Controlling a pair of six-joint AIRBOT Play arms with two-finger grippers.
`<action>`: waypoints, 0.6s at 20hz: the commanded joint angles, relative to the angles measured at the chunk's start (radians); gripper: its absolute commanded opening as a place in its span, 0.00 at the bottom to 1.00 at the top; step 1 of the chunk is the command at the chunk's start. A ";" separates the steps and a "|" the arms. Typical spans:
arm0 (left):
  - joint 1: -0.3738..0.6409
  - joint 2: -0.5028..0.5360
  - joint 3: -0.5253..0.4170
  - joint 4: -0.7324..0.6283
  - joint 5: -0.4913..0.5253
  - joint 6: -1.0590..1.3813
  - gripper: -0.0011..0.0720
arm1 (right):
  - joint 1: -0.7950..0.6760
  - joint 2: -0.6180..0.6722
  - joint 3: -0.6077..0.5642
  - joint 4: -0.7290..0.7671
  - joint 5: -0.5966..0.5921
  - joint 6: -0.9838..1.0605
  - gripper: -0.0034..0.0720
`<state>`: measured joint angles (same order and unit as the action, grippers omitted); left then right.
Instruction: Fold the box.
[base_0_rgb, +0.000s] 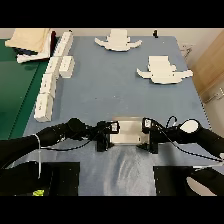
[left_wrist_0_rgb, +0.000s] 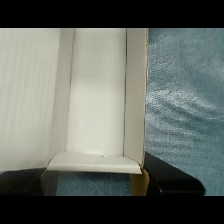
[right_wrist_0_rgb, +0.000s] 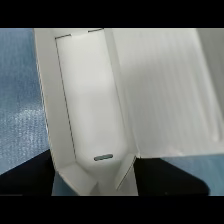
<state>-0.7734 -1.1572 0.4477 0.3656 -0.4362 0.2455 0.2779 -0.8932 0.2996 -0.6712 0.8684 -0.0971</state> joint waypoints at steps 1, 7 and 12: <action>0.000 0.000 0.000 -0.002 0.008 -0.003 0.73 | -0.001 0.050 0.000 -0.097 0.003 0.127 1.00; 0.000 0.000 0.000 -0.002 0.008 -0.003 0.73 | 0.000 0.140 0.000 -0.222 -0.003 0.333 0.99; 0.000 0.000 0.000 -0.002 0.008 -0.003 0.73 | 0.000 0.220 0.000 -0.212 0.093 0.647 0.99</action>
<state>-0.7734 -1.1572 0.4477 0.3622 -0.4263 0.2409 0.2768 -0.7155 0.2993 -0.8776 0.8940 0.3462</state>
